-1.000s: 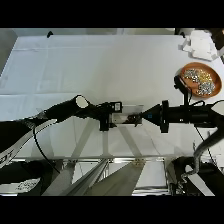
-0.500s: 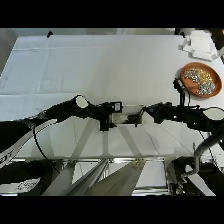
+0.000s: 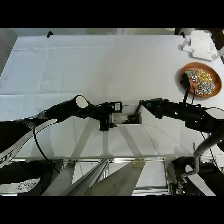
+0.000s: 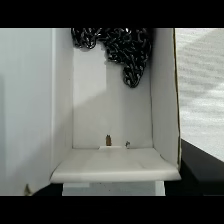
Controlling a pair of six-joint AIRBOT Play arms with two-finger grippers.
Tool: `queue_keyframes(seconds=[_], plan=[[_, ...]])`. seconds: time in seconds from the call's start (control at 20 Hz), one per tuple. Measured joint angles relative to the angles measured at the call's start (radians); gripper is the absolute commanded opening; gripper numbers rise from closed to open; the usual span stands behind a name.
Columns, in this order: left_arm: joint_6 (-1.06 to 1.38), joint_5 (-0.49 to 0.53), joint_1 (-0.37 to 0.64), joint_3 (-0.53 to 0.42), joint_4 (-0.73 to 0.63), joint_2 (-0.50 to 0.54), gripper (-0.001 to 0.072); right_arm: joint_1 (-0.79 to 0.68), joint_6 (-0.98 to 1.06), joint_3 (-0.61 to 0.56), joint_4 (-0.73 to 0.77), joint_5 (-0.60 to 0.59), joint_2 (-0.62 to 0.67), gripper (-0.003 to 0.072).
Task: Fold the box and place the chain.
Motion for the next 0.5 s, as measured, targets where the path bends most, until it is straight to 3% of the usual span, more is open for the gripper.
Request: queue_keyframes(seconds=[0.15, 0.5], plan=[[0.0, 0.0, 0.0, 0.0, 0.0, 0.0, 0.0434, 0.0, -0.005, 0.0, -0.015, 0.008, 0.0, 0.002], [0.0, 0.0, 0.0, 0.0, 0.0, 0.0, 0.0434, 0.0, -0.003, -0.003, -0.278, 0.002, -0.011, 0.0042]])
